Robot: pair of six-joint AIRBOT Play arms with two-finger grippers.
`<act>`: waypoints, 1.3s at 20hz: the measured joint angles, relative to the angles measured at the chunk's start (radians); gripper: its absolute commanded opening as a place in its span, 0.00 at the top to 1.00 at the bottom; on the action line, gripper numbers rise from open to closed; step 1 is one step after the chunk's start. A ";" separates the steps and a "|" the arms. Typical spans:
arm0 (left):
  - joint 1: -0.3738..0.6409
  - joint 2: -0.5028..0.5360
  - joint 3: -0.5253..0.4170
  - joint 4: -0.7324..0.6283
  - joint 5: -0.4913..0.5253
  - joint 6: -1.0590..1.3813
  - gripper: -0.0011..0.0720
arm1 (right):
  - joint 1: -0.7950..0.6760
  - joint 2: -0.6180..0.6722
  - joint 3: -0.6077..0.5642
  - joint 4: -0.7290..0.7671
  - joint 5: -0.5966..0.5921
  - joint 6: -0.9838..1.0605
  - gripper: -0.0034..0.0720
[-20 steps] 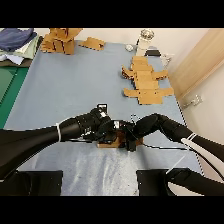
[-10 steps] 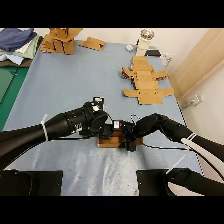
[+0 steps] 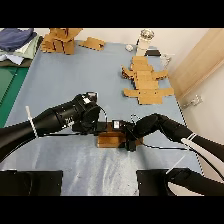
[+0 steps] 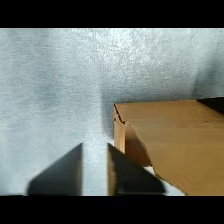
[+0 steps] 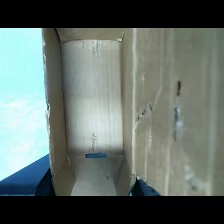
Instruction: Fold the box.
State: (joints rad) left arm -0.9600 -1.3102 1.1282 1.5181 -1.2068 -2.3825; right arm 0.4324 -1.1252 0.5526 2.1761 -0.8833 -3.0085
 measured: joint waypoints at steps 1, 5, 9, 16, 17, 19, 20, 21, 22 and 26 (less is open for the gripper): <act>0.003 0.001 0.000 -0.001 -0.002 0.007 0.97 | 0.000 0.000 0.000 0.000 0.000 0.000 0.33; 0.017 0.005 -0.006 -0.011 -0.055 0.087 0.98 | 0.000 0.000 0.000 0.000 0.000 0.000 0.33; 0.124 0.065 -0.111 -0.066 -0.124 0.246 0.97 | 0.000 0.000 0.000 0.000 0.000 0.000 0.33; 0.575 0.142 -0.327 -0.767 -0.114 1.346 0.97 | 0.000 0.000 0.000 0.000 0.000 0.000 0.33; 0.608 0.144 -0.340 -0.807 -0.106 1.506 0.97 | 0.000 0.000 0.000 0.000 0.000 0.000 0.33; 0.634 0.147 -0.355 -0.824 -0.050 1.757 0.97 | 0.000 0.000 0.000 0.000 0.000 0.000 0.33; 0.628 0.149 -0.360 -0.823 -0.013 1.863 0.97 | 0.000 0.000 0.000 0.000 0.000 0.000 0.33; 0.614 0.150 -0.362 -0.821 0.038 1.968 0.97 | 0.000 0.000 0.000 -0.001 0.000 0.000 0.33; 0.597 0.150 -0.366 -0.817 0.100 2.055 0.97 | 0.000 0.000 0.000 0.000 0.000 0.000 0.33; 0.558 0.148 -0.400 -0.821 0.272 2.267 0.03 | -0.001 0.000 0.000 -0.003 0.000 0.000 0.33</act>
